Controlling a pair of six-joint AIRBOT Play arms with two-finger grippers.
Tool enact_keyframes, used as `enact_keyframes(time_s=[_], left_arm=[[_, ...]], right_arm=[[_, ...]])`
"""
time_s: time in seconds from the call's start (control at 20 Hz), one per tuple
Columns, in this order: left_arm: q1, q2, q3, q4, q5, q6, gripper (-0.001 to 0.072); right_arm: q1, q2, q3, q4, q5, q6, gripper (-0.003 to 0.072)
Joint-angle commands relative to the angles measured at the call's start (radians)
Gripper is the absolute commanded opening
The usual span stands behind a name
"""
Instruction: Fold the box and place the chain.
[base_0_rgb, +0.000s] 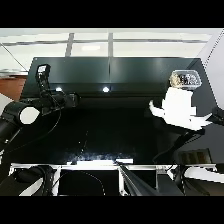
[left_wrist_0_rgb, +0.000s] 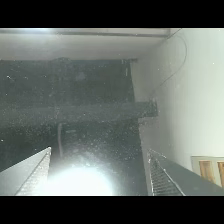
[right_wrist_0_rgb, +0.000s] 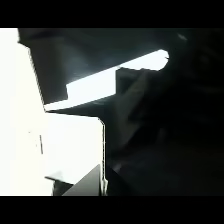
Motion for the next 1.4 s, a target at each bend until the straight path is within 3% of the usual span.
enact_keyframes(time_s=[0.0,0.2,0.4,0.6,0.75,0.85,0.95,1.05,1.1,1.2,1.35], left_arm=[[0.0,0.0,0.0,0.0,0.0,0.0,0.07],[0.0,0.0,0.0,0.0,0.0,0.0,0.07],[-0.001,-0.002,0.0,-0.029,-0.004,0.0,0.07],[-0.01,-0.043,0.0,-0.116,-0.023,0.035,0.0699],[0.019,-0.141,0.0,-0.348,-0.079,0.162,0.0694],[0.104,-0.213,0.0,-0.682,-0.131,0.448,0.0694],[0.186,-0.29,0.0,-0.972,-0.298,0.824,0.0695],[0.227,-0.38,0.0,-1.032,-0.456,0.961,0.0695],[0.226,-0.425,0.0,-1.031,-0.485,0.996,0.0695],[0.209,-0.503,0.002,-1.059,-0.471,1.07,0.0695],[0.177,-0.581,0.003,-1.208,-0.422,1.189,0.0695]], right_arm=[[0.002,0.0,-0.003,0.15,-0.079,-0.068,0.0025],[0.095,0.015,-0.061,0.227,-0.102,-0.101,0.0024],[0.321,0.084,-0.113,0.521,-0.039,-0.146,0.0024],[0.612,0.246,-0.228,0.513,0.105,-0.137,0.0024],[0.764,0.409,-0.409,0.513,0.305,-0.089,0.0024],[0.813,0.5,-0.51,0.512,0.376,-0.042,0.0024],[0.823,0.547,-0.564,0.511,0.373,-0.013,0.0024],[0.822,0.556,-0.573,0.51,0.365,-0.01,0.0024],[0.822,0.556,-0.573,0.513,0.366,-0.01,0.0024],[0.823,0.556,-0.573,0.513,0.364,-0.006,0.0024],[0.824,0.556,-0.573,0.512,0.359,-0.006,0.0025]])
